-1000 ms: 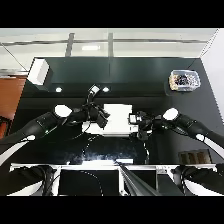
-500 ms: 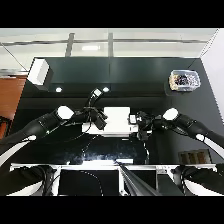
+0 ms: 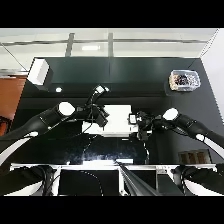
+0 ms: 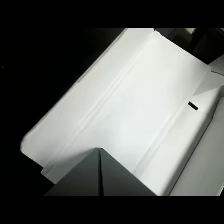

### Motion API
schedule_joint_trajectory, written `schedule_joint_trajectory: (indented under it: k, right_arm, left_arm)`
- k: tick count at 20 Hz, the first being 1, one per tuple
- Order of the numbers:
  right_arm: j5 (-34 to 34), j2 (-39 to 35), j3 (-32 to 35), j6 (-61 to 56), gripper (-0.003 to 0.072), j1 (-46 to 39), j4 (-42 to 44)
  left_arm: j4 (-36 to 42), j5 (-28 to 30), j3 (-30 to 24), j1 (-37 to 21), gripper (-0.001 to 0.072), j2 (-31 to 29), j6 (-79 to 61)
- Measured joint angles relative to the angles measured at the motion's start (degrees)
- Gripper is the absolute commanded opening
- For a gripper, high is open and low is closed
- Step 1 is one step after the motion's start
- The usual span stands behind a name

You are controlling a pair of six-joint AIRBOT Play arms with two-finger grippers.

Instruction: Fold the box and place the chain.

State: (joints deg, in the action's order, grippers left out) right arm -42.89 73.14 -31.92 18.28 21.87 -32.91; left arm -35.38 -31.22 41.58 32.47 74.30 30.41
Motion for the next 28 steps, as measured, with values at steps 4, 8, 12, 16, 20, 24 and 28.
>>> schedule_joint_trajectory:
  k: [4, 8, 12, 16, 20, 24, 28]
  right_arm:
    - [0.0, 0.0, 0.0, -0.04, 0.0237, 0.0, 0.0]
    - [0.0, 0.0, 0.0, -0.04, 0.0237, 0.02, 0.0]
    - [0.0, 0.0, 0.0, -0.04, 0.0237, 0.0, 0.02]
    - [0.02, 0.0, 0.0, -0.04, 0.0237, 0.02, 0.02]
    - [0.02, 0.0, 0.0, -0.04, 0.0237, 0.0, 0.02]
    - [0.02, 0.0, 0.0, -0.04, 0.0237, 0.0, 0.02]
    - [0.02, 0.0, 0.0, -0.04, 0.0238, 0.02, 0.02]
  left_arm:
    - [-0.42, -1.6, 0.5, -0.04, 0.0029, 2.14, 0.13]
    - [-5.01, -4.0, 3.08, -0.74, 0.0029, 1.79, 2.19]
    - [-13.73, -9.7, 5.55, -5.38, 0.0029, -3.04, 8.28]
    - [-18.36, -19.61, 4.79, -13.92, 0.004, -9.6, 9.51]
    - [-14.14, -29.9, 0.7, -18.4, 0.072, -13.0, 1.49]
    - [-12.17, -27.34, -3.93, -15.08, 0.0711, -13.81, -10.03]
    - [-13.18, -17.53, -5.73, -9.81, 0.0682, -12.61, -21.46]
